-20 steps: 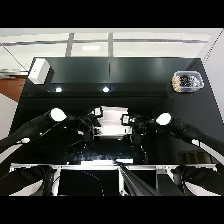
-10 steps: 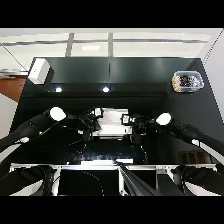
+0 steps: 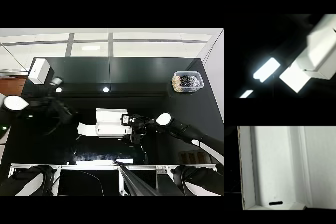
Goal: Fold the box and place the chain.
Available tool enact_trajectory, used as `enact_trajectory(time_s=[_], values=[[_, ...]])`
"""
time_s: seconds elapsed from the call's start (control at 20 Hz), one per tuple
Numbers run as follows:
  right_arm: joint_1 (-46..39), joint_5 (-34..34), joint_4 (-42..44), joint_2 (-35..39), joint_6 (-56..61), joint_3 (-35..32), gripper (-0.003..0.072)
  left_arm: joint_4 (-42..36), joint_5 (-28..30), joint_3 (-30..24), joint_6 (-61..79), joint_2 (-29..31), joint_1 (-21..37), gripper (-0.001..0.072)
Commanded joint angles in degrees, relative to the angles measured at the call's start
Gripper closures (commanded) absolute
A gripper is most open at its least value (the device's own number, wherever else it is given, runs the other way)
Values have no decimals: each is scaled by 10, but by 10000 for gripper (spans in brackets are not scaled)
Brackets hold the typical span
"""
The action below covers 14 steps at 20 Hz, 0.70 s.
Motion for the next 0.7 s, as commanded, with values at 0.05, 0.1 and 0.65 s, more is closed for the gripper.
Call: enact_trajectory(time_s=[0.05,0.1,0.65], values=[[0,0,0,0,0,0,150,3,-119,-42,-185,-5,167,679],[0,0,0,0,0,0,150,3,-116,-61,-223,-9,182,680],[0,0,0,0,0,0,150,-58,-3,-117,-232,-139,12,680]])
